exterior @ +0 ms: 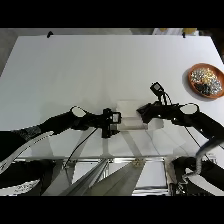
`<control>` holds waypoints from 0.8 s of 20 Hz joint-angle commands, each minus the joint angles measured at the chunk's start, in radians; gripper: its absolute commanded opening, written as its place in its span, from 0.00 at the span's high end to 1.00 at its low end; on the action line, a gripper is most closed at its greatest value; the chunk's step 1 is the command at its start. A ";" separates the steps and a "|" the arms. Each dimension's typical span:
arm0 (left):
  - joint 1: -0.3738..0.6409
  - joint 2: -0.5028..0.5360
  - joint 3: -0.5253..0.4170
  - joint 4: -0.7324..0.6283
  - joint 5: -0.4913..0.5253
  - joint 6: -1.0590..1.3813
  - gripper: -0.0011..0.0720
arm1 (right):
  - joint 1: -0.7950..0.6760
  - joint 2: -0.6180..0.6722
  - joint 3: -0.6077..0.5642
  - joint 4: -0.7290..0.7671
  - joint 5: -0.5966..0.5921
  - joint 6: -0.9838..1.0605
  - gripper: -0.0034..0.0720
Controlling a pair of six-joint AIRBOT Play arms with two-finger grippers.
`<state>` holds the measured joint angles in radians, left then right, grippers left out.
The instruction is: Fold the box and place the chain.
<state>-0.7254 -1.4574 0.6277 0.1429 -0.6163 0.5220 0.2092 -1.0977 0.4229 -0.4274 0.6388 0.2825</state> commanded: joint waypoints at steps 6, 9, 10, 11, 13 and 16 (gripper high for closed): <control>0.000 0.000 0.000 0.000 -0.005 0.002 0.63 | 0.002 0.142 0.113 -0.045 0.226 0.036 0.65; 0.000 0.000 0.000 0.000 -0.004 0.002 0.63 | 0.002 0.232 0.129 -0.109 0.279 0.051 0.65; 0.000 0.000 0.000 0.000 -0.005 0.002 0.63 | 0.002 0.258 0.130 -0.166 0.285 0.092 0.65; 0.000 0.000 0.000 0.000 -0.005 0.002 0.63 | 0.002 0.282 0.130 -0.241 0.293 0.150 0.66; 0.000 0.000 0.000 0.000 -0.002 0.002 0.64 | 0.002 0.308 0.130 -0.380 0.328 0.254 0.74; 0.001 0.000 0.000 0.000 0.000 0.003 0.64 | 0.002 0.310 0.129 -0.481 0.375 0.330 0.75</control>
